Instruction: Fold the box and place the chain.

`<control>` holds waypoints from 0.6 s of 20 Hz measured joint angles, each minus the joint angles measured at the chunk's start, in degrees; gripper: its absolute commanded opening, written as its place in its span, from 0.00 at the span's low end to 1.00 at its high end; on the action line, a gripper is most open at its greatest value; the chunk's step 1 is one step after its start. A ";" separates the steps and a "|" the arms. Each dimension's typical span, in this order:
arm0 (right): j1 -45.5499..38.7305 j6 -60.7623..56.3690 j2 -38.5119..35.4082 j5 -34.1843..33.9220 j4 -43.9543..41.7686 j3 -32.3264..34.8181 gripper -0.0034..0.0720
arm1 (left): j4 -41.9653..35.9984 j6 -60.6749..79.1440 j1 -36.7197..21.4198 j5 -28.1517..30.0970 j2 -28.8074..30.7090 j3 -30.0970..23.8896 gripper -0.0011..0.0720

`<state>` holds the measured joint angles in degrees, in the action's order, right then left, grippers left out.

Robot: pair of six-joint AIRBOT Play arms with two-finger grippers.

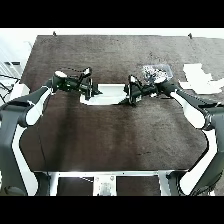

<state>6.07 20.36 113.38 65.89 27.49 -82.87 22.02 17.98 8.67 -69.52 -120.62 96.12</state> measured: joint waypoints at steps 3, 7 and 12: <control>-0.09 0.26 1.07 1.01 -0.26 -1.05 0.90 | 0.00 0.00 -0.02 -0.02 0.00 0.02 0.04; 0.31 0.66 2.14 1.97 -0.22 -2.51 0.90 | -0.02 -0.02 -0.02 -0.04 0.00 0.00 0.04; 0.74 0.83 3.23 2.75 -0.07 -3.76 0.90 | -0.02 0.00 -0.02 -0.07 0.00 0.00 0.04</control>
<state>6.81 21.19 116.62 68.64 27.42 -86.63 22.00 17.98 8.64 -69.58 -120.62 96.12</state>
